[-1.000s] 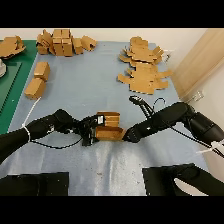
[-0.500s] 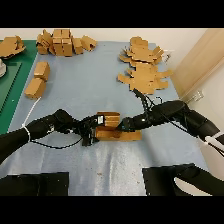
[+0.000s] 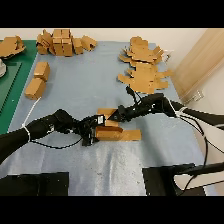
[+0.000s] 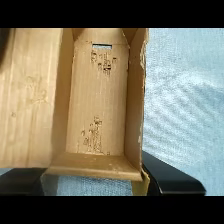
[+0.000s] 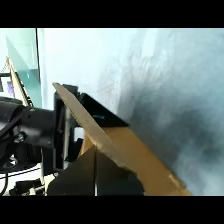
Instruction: Fold the box.
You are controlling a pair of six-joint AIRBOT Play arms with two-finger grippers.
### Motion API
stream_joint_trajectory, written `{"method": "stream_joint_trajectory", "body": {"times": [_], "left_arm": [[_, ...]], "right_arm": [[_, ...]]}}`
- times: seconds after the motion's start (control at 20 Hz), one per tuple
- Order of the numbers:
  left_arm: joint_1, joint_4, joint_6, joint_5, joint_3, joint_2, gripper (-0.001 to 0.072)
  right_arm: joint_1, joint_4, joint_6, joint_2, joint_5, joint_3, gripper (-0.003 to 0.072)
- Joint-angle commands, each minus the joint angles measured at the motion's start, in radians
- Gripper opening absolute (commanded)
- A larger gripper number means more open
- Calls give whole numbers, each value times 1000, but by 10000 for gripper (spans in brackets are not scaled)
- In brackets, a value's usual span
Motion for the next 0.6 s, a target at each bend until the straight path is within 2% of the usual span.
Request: {"method": "stream_joint_trajectory", "body": {"times": [0.0, 0.25, 0.55], "left_arm": [[0, 0, 0, 0, 0, -1, 526], [0, 0, 0, 0, 0, -1, 525], [0, 0, 0, 0, 0, -1, 526]], "right_arm": [[-6, 52, -85, -126, -43, 42, 0], [-6, 57, -121, -127, -111, 42, 0], [-6, 18, -120, -127, -100, 29, 0]]}}
